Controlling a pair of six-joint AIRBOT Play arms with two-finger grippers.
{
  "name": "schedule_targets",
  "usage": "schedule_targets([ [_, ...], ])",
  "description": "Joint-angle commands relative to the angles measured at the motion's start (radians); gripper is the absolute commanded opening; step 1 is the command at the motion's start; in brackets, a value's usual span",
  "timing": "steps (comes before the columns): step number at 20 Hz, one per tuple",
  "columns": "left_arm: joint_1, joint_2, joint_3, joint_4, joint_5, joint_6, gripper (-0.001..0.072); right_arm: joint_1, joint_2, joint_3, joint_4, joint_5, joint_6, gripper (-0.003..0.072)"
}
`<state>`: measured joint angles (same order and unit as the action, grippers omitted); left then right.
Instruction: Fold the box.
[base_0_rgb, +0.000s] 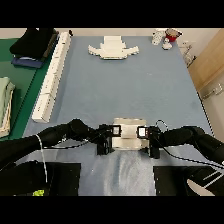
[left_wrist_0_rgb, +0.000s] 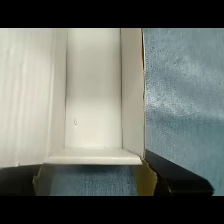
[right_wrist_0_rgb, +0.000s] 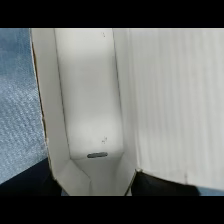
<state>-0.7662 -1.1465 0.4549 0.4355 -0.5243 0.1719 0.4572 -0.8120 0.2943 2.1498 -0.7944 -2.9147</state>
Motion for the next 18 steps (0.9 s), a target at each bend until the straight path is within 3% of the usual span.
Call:
schedule_targets([
  [1,-0.003,-0.002,0.001,-0.078,0.002,0.060,0.0696,-0.001,0.001,0.000,0.000,0.000,0.000,0.0499],
  [17,-0.003,-0.002,-0.009,-0.038,0.002,0.018,0.0693,-0.001,0.001,0.000,0.000,0.000,0.000,0.0499],
  [18,-0.003,-0.002,-0.009,-0.038,0.002,0.018,0.0601,0.000,0.001,-0.001,0.000,0.000,0.000,0.0499],
])
